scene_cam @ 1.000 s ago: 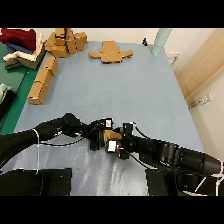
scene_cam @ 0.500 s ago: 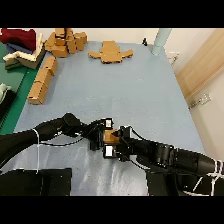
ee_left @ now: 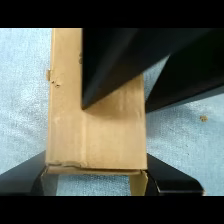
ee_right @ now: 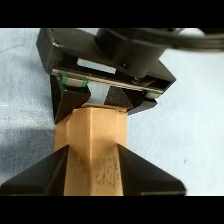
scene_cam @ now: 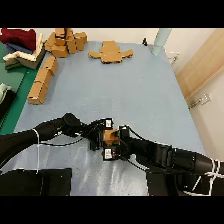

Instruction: Fold the box.

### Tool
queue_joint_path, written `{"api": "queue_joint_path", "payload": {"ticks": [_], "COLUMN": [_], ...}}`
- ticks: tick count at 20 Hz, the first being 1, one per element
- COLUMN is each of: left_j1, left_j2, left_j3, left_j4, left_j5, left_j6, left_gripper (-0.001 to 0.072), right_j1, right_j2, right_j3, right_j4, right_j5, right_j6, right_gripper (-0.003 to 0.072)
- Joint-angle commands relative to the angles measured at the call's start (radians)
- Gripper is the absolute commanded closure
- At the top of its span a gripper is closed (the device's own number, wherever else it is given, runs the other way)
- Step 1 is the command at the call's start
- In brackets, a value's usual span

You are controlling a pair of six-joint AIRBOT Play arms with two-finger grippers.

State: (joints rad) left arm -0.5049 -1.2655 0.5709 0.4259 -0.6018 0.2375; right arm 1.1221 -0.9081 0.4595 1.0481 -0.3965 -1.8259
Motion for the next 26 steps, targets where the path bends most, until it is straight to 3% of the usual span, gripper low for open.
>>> {"api": "queue_joint_path", "payload": {"ticks": [1, 22, 24, 26], "left_j1": [0.000, 0.000, 0.000, 0.000], "left_j2": [0.000, 0.000, 0.000, 0.000], "left_j3": [0.000, 0.000, 0.000, 0.000], "left_j4": [0.000, 0.000, 0.000, 0.000], "left_j5": [0.000, 0.000, 0.000, 0.000], "left_j6": [0.000, 0.000, 0.000, 0.000], "left_gripper": [0.0245, 0.0245, 0.0245, 0.0245], "right_j1": [0.002, -0.001, -0.009, -0.025], "right_j2": [-0.002, 0.059, 0.050, 0.043], "right_j3": [0.001, 0.003, 0.003, 0.003], "right_j4": [-0.023, -0.024, -0.023, -0.023], "right_j5": [0.000, 0.000, 0.000, 0.003], "right_j6": [0.000, 0.000, 0.000, 0.000], "right_gripper": [0.0240, 0.0245, 0.0344, 0.0344]}}
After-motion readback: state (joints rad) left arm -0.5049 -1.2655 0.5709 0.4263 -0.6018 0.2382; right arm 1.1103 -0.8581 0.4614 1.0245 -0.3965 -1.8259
